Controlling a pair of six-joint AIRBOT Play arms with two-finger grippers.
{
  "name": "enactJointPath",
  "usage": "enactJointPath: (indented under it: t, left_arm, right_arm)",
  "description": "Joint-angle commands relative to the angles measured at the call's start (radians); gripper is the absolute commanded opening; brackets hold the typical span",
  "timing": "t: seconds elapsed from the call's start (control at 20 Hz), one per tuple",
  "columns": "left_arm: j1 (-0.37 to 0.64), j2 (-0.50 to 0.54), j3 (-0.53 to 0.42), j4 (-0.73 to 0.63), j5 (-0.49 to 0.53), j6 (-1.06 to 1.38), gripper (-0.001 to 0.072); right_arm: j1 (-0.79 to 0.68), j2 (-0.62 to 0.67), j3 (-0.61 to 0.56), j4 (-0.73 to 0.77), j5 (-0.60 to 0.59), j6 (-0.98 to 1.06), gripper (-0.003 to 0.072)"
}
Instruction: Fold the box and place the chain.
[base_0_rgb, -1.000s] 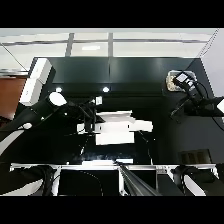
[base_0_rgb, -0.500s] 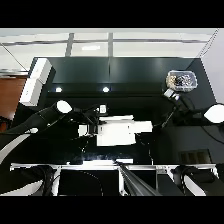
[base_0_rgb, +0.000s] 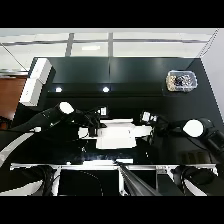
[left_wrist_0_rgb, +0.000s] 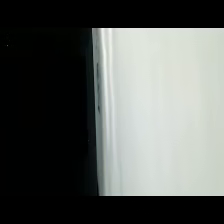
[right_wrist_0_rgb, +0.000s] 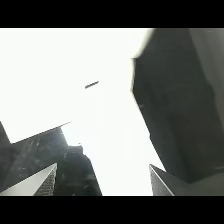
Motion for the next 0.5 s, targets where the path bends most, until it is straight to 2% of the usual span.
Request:
enactJointPath:
  t: [0.0,0.45]
  left_arm:
    - [-0.001,-0.003,0.0,0.002,-0.005,0.001,0.0028]
    - [-0.001,-0.003,0.0,0.002,-0.005,0.001,0.0027]
  right_arm:
    - [0.068,-0.002,-0.043,0.003,-0.023,-0.072,0.0663]
    - [0.163,-0.084,-0.074,0.06,-0.073,-0.214,0.0662]
